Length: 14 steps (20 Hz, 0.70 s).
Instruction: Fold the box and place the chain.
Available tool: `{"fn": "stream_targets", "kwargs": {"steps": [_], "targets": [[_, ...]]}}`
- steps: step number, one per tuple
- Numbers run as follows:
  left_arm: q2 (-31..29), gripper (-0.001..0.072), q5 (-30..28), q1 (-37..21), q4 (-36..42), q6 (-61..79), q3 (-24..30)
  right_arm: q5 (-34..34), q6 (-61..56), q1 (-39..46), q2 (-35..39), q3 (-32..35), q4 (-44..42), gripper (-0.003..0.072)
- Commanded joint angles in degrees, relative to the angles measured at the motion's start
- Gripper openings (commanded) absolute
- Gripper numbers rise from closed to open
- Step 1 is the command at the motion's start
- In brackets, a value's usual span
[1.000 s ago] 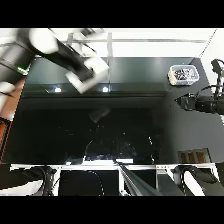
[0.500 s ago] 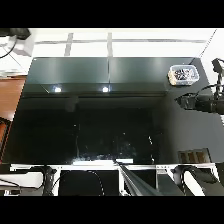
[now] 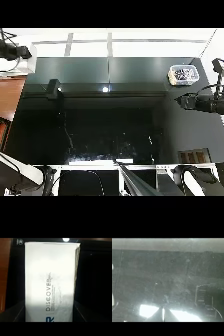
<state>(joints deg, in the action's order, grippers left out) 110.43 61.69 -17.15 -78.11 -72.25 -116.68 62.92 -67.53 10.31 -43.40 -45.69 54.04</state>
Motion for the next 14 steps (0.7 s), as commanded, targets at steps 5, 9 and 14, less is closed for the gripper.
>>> {"fn": "stream_targets", "kwargs": {"steps": [5, 9, 14], "targets": [[8.81, 0.0329, -6.32, -1.11, 1.01, 6.40, -0.24, -0.09, -0.46, 0.00, 0.02, 0.02, -0.04, 0.0017], [10.12, 0.0335, -5.90, -0.90, 1.05, 6.29, -0.24, -0.13, -1.07, 0.00, 0.02, 0.02, 0.00, 0.0017], [4.46, 0.0716, -1.81, 0.09, -7.54, 4.28, -6.38, -0.37, -1.07, 0.00, 0.02, 0.00, -0.02, 0.0017]]}}
